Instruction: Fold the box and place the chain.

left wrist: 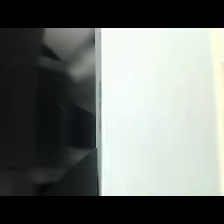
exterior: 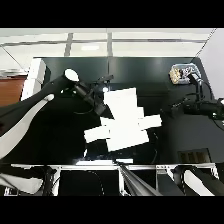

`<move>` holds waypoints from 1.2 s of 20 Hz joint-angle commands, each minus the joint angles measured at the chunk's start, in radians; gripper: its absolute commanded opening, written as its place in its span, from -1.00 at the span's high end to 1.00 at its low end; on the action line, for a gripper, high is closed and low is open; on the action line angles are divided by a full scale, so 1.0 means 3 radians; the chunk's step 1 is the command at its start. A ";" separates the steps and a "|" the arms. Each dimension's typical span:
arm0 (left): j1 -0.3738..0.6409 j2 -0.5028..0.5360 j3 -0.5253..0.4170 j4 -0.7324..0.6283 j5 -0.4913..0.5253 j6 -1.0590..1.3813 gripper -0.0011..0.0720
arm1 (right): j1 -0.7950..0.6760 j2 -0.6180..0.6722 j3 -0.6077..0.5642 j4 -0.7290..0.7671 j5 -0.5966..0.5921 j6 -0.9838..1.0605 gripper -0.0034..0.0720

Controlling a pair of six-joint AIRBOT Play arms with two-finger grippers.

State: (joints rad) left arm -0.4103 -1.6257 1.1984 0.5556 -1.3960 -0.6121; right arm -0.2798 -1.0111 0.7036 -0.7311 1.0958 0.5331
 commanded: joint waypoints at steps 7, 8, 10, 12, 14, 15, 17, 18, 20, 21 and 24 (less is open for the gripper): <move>-0.0295 0.0329 -0.0538 0.0389 0.1562 0.1831 0.91 | -0.0010 0.0001 0.0149 -0.0299 0.0027 -0.0148 -0.98; -0.0295 0.0292 -0.0552 0.0390 0.1617 0.1872 0.91 | 0.0014 0.0001 0.0113 -0.0298 0.0083 -0.0306 -0.98; -0.0295 0.0206 -0.0549 0.0384 0.1663 0.1877 0.91 | 0.0134 0.0001 -0.0020 -0.0292 0.0179 -0.0585 -0.97; -0.0295 0.0142 -0.0551 0.0399 0.1629 0.1878 0.91 | 0.0355 0.0001 -0.0191 -0.0201 0.0130 -0.0746 -0.97; -0.0295 0.0104 -0.0551 0.0443 0.1651 0.1879 0.91 | 0.0631 0.0000 -0.0351 -0.0107 -0.0009 -0.0946 -0.98; -0.0296 0.0100 -0.0551 0.0481 0.1681 0.1879 0.91 | 0.0781 0.0000 -0.0429 -0.0114 -0.0106 -0.1022 -0.97; -0.0295 0.0102 -0.0547 0.0524 0.1695 0.1878 0.91 | 0.1002 0.0000 -0.0533 -0.0125 -0.0249 -0.1217 -0.97; -0.0296 0.0100 -0.0543 0.0586 0.1695 0.1878 0.90 | 0.1092 0.0000 -0.0565 -0.0136 -0.0315 -0.1300 -0.97; -0.0296 0.0100 -0.0543 0.0649 0.1684 0.1878 0.90 | 0.1245 0.0000 -0.0605 -0.0191 -0.0360 -0.1471 -0.97; -0.0296 0.0100 -0.0543 0.0652 0.1673 0.1878 0.90 | 0.1324 -0.0001 -0.0618 -0.0238 -0.0367 -0.1520 -0.97; -0.0298 0.0100 -0.0543 0.0651 0.1673 0.1878 0.90 | 0.1573 -0.0008 -0.0619 -0.0375 -0.0456 -0.1558 -0.97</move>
